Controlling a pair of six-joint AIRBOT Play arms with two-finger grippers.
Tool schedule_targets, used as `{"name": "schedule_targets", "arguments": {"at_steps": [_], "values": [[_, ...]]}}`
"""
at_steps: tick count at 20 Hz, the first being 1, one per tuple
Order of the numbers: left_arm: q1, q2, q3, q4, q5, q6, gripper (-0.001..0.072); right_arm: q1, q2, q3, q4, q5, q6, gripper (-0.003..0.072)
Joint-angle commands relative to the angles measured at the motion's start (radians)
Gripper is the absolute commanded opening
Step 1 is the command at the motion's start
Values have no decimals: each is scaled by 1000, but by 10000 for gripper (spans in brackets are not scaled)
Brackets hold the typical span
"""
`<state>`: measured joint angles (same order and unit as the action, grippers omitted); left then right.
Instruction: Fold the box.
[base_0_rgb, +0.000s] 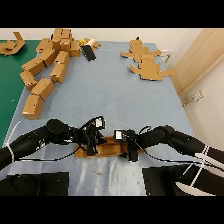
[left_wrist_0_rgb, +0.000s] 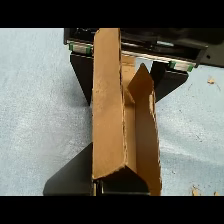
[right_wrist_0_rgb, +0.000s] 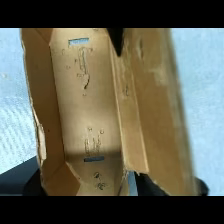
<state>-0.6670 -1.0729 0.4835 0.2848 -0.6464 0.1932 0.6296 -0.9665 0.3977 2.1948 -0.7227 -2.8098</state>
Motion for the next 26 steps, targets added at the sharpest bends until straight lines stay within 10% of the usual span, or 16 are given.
{"name": "schedule_targets", "arguments": {"at_steps": [1, 11, 26], "values": [[0, 0, 0, 0, 0, 0, 13, 0, -3, 0, -18, -2, 0, 631], [0, 0, 0, 0, 0, 0, 13, 0, -3, 0, -44, 5, 1, 465], [0, 0, 0, 0, 0, 0, 13, 0, -3, 0, -43, 7, 1, 465]]}}
